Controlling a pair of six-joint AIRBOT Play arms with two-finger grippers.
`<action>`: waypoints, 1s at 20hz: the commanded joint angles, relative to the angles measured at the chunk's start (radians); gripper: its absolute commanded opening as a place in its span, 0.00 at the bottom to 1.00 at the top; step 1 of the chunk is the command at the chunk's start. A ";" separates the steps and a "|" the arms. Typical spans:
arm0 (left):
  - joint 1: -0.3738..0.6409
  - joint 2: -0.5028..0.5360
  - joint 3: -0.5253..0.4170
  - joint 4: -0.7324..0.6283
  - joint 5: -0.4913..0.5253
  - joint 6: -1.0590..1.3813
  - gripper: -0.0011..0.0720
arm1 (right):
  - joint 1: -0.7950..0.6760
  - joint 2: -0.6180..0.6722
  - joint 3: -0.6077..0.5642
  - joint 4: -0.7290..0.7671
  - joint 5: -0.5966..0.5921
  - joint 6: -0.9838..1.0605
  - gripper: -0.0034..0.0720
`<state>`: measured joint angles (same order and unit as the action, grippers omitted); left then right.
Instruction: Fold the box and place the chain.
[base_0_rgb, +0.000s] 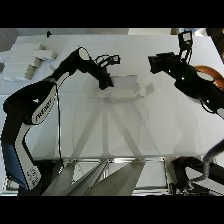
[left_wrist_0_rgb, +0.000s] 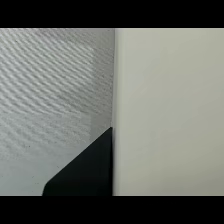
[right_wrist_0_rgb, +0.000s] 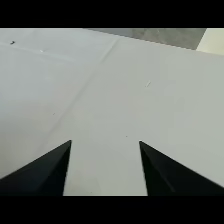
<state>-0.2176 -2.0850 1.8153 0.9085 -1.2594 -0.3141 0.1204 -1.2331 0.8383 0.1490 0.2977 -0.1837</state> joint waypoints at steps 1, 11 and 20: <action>0.000 -0.002 0.000 0.013 -0.012 0.000 0.04 | 0.000 0.001 0.001 -0.019 0.006 0.000 0.91; 0.000 -0.002 0.000 0.013 -0.012 0.000 0.04 | 0.000 0.045 0.001 -0.408 0.516 0.056 0.96; 0.000 -0.002 0.000 0.013 -0.013 -0.001 0.04 | 0.000 0.044 0.001 -0.843 0.720 0.056 0.96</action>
<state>-0.2180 -2.0865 1.8149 0.9215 -1.2728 -0.3149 0.1204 -1.1889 0.8387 -0.4625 0.9661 -0.1291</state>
